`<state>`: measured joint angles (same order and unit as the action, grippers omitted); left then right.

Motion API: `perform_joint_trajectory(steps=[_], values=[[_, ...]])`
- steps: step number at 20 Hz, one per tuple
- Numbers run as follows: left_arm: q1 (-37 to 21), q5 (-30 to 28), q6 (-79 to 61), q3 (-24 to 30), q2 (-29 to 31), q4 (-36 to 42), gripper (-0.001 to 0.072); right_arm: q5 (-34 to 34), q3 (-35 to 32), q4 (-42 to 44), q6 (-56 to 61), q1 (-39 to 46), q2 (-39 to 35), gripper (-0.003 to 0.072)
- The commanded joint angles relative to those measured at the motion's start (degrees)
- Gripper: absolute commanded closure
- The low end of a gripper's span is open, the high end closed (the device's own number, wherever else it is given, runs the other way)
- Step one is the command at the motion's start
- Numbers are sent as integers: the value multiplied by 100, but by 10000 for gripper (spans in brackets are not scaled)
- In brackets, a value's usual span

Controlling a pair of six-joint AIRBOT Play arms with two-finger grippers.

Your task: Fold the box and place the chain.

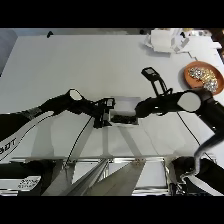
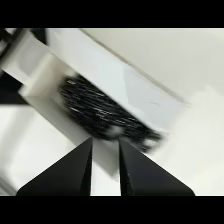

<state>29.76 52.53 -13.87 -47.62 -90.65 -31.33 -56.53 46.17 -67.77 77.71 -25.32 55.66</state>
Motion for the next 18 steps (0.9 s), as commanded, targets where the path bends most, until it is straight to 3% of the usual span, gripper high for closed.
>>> perform_joint_trajectory(steps=[1,4,6,7,9,12,18], values=[[-2,-4,-2,-2,2,0,538,-844,-66,348,-3027,1008,-170,533],[-2,-2,-2,-2,2,0,538,-820,-542,844,-5984,1799,-138,524],[-2,-2,0,-2,2,0,538,-734,-935,935,-7775,2094,-57,428],[-2,-2,0,-2,2,0,538,-680,-1108,1152,-8373,2140,15,381],[-2,-2,-2,-2,2,0,538,-426,-1419,2057,-9287,2100,247,381],[-2,-2,-2,-2,2,0,538,-76,-1499,2625,-10118,1899,680,381],[-2,-2,0,-2,2,0,538,446,-1499,2979,-10220,1777,1119,392]])
